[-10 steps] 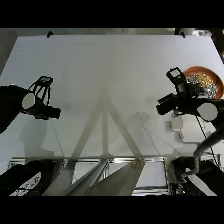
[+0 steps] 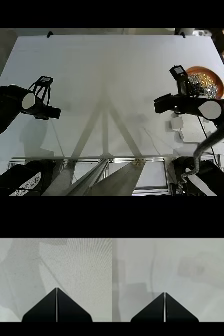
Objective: Fold the box and place the chain.
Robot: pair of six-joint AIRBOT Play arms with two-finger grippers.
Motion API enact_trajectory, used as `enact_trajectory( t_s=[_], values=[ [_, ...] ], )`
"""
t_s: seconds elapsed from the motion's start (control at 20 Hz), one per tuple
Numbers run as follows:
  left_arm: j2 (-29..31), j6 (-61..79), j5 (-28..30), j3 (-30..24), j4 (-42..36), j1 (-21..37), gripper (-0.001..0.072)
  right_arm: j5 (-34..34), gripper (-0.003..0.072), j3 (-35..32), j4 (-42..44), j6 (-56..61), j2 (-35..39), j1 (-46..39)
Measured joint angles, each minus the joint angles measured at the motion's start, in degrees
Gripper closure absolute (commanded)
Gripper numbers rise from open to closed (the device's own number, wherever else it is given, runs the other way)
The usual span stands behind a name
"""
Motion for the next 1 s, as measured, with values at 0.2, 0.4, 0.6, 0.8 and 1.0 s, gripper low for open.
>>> enact_trajectory(
  t_s=[0.2,0.4,0.6,0.8,1.0],
  values=[
    [0.0,0.0,0.0,0.0,0.0,0.0,0.07,10.1,0.0678,7.8,-8.8,10.3,-0.2,-3.5],
    [0.0,0.0,0.0,0.0,0.0,0.0,0.07,22.4,0.0678,19.4,-22.0,10.5,-2.6,-20.3],
    [0.0,0.0,0.0,0.0,0.0,0.0,0.07,28.4,0.0006,24.8,-25.4,3.8,-7.3,-43.1],
    [0.0,0.0,0.0,0.0,0.0,0.0,0.07,29.4,0.0026,26.3,-23.6,-3.6,-13.5,-55.8],
    [0.0,0.0,0.0,0.0,0.0,0.0,0.07,31.3,0.0032,26.7,-27.0,-10.4,-21.0,-60.2]
  ],
)
